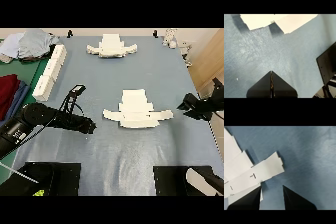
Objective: Fold the box.
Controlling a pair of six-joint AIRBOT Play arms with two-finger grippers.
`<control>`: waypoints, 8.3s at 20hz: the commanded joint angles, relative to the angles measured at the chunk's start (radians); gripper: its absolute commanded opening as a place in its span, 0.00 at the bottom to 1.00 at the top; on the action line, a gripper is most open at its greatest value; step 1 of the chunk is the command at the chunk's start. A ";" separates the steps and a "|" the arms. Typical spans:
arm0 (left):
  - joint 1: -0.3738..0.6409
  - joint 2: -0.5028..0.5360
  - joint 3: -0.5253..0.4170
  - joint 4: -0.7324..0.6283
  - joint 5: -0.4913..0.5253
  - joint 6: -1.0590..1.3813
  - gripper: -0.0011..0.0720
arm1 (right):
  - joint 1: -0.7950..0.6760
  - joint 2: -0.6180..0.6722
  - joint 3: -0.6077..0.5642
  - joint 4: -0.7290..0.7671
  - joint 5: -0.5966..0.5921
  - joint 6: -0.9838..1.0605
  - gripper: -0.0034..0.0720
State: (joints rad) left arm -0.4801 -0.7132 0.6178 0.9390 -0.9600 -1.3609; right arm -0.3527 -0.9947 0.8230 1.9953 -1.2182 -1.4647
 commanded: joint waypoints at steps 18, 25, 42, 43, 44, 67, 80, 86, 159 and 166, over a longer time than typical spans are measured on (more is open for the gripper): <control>0.000 0.000 -0.001 0.000 0.023 0.001 0.03 | -0.093 -0.621 0.198 0.363 -0.213 -0.660 0.58; 0.000 0.000 -0.001 0.000 0.028 0.001 0.03 | -0.023 -0.620 0.206 0.362 -0.242 -0.665 0.23; 0.384 -0.320 0.043 -0.318 -0.075 0.259 0.59 | 0.446 0.007 -0.412 0.378 0.264 -0.581 0.05; 0.401 -0.359 0.043 -0.360 -0.095 0.307 0.59 | 0.467 0.031 -0.426 0.377 0.278 -0.573 0.05; 0.411 -0.394 0.046 -0.379 -0.109 0.338 0.59 | 0.481 0.052 -0.430 0.377 0.285 -0.565 0.05; 0.270 -0.903 0.377 -0.469 -0.280 0.521 0.59 | 0.523 0.116 -0.430 0.376 0.275 -0.525 0.05; 0.269 -0.914 0.380 -0.460 -0.396 0.666 0.32 | 0.523 0.116 -0.430 0.375 0.266 -0.525 0.05; 0.268 -0.935 0.402 -0.461 -0.430 0.716 0.03 | 0.523 0.116 -0.430 0.373 0.267 -0.525 0.05; -0.025 -0.421 -0.090 -0.572 0.069 1.599 0.03 | 0.523 0.108 -0.160 -0.025 0.103 -0.114 0.05; -0.025 -0.421 -0.090 -0.572 0.069 1.599 0.03 | 0.847 0.325 -0.207 0.040 -0.051 -0.174 0.05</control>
State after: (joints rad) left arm -0.5056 -1.1339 0.5285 0.3664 -0.8909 0.2382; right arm 0.3370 -0.7593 0.6441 2.0132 -1.2137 -1.6203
